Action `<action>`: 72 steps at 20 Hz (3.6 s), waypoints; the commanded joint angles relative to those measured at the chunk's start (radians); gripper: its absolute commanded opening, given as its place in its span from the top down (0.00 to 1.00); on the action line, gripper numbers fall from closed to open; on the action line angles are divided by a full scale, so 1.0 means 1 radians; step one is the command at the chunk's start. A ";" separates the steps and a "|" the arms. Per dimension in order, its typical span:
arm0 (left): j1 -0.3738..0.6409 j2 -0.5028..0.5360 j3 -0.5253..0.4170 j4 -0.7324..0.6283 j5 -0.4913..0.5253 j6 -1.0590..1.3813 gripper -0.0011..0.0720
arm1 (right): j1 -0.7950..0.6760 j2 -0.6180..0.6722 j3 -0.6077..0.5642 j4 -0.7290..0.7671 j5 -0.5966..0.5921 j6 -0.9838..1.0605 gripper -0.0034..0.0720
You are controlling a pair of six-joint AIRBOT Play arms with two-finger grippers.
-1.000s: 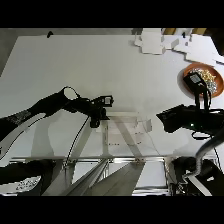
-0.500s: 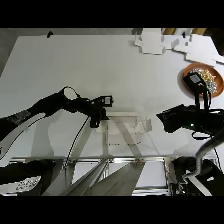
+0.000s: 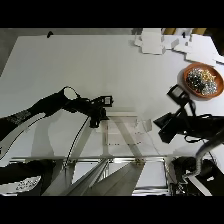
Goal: Fold the box and place the chain.
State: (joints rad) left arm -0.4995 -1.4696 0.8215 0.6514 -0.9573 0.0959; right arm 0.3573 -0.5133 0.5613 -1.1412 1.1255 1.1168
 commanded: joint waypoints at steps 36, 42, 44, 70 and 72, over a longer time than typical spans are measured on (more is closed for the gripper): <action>-0.001 0.000 -0.001 0.000 0.000 0.000 0.98 | 0.428 -0.200 -0.370 -0.027 -0.661 -0.800 0.05; -0.001 0.000 -0.001 0.000 0.000 0.000 0.98 | 0.416 -0.200 -0.336 0.025 -0.661 -0.800 0.05; -0.001 0.000 -0.001 0.000 0.000 0.000 0.98 | 0.359 -0.200 -0.324 0.027 -0.628 -0.800 0.05; -0.001 0.000 -0.001 0.000 0.000 0.001 0.98 | -0.122 -0.544 -0.124 0.587 -0.270 -1.407 0.03; -0.001 0.000 -0.001 0.000 0.000 0.000 0.98 | -0.122 -0.582 -0.124 0.616 -0.264 -1.443 0.03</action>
State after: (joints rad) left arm -0.4995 -1.4696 0.8211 0.6514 -0.9573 0.0959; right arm 0.2466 -1.0428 0.4213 -0.5682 0.8288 -0.2573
